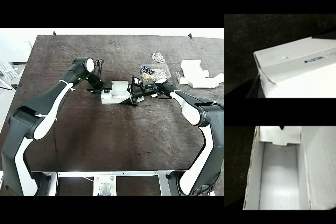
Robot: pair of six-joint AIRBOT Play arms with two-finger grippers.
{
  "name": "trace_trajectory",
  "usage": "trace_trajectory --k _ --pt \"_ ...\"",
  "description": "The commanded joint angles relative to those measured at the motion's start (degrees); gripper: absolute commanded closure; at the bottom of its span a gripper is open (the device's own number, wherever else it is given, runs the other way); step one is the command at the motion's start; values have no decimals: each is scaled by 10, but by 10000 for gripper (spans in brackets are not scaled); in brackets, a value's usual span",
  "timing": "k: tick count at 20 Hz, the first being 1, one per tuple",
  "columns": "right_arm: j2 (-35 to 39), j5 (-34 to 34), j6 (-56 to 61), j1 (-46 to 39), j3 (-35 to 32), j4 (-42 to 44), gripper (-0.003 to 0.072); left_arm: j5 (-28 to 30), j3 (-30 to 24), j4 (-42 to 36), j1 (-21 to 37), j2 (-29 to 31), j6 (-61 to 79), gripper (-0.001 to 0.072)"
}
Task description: Fold the box and place the chain.
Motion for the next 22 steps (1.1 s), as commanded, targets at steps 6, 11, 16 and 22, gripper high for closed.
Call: trace_trajectory --k 6,11,16,22 --pt "0 0 0 0 0 0 105 -29 1 2 0 0 -11 214" --pt "0 0 0 0 0 0 106 -24 1 10 0 0 -12 213" --pt "0 0 0 0 0 0 106 -17 2 17 0 -11 -21 213" --pt "0 0 0 0 0 0 106 -73 77 24 0 -59 -35 214"
